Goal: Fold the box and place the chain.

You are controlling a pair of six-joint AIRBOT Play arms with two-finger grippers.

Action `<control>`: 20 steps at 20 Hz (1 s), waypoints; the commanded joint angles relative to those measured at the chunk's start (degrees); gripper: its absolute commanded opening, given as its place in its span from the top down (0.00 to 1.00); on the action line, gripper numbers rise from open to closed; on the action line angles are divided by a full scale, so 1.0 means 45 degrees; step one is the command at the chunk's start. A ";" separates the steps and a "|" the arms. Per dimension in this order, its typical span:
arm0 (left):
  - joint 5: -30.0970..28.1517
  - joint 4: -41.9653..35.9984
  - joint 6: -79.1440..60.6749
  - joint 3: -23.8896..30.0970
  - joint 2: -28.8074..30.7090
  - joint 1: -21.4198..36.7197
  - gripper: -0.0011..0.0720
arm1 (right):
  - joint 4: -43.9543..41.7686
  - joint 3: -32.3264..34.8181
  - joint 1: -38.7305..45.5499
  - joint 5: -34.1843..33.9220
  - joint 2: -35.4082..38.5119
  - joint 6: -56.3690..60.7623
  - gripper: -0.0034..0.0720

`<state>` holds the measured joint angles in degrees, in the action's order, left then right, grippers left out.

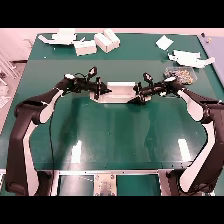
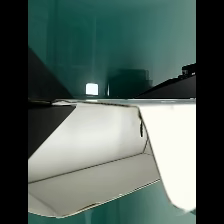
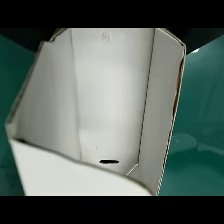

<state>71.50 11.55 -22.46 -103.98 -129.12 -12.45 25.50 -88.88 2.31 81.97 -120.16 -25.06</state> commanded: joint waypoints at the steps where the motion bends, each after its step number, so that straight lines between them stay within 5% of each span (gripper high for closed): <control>1: 0.0005 0.0005 -0.0005 0.0000 0.0005 0.0000 0.96 | 0.0393 -0.0160 -0.0005 0.0121 -0.0029 0.0194 0.10; 20: 0.0010 0.0005 -0.0005 0.0000 0.0005 0.0000 0.96 | -0.0238 -0.0330 -0.0015 0.0044 -0.0466 -0.0151 0.12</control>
<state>71.55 11.55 -22.46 -103.98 -129.12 -12.45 25.34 -90.30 2.31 81.97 -121.99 -25.65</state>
